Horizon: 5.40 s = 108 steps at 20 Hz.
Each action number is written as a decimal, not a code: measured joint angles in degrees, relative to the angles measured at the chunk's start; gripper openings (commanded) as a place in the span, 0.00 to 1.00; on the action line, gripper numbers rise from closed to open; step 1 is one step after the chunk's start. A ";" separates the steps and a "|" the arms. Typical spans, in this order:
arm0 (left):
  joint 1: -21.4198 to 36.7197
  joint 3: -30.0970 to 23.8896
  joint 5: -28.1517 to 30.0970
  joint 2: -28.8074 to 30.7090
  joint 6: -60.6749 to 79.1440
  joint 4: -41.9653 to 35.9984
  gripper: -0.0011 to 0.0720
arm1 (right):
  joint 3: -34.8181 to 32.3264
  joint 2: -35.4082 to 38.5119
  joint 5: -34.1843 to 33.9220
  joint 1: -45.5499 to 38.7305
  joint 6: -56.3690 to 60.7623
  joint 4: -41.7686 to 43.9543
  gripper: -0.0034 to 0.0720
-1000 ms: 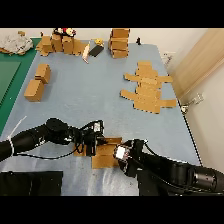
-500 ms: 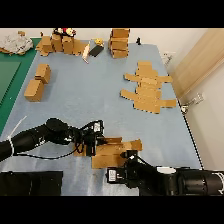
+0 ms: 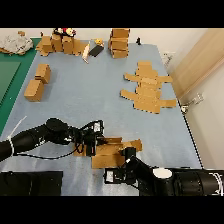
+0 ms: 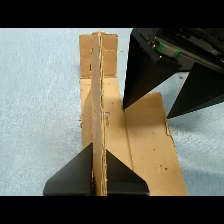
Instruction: Fold the box.
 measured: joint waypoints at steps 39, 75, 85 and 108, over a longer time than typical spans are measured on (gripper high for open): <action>0.00 0.00 0.02 0.00 0.02 -0.02 0.03 | -0.02 2.73 1.77 -2.12 12.09 -8.09 0.99; 0.00 0.00 0.00 0.00 0.02 -0.02 0.03 | 6.58 -13.16 0.68 -55.71 -88.67 71.12 0.99; 0.00 0.00 0.00 0.00 0.02 -0.02 0.03 | 7.96 -14.16 -1.84 -57.11 -92.56 72.91 0.99; 0.00 0.00 -0.02 0.00 0.02 0.00 0.03 | 8.07 -19.39 -0.98 -57.11 -92.65 73.11 0.66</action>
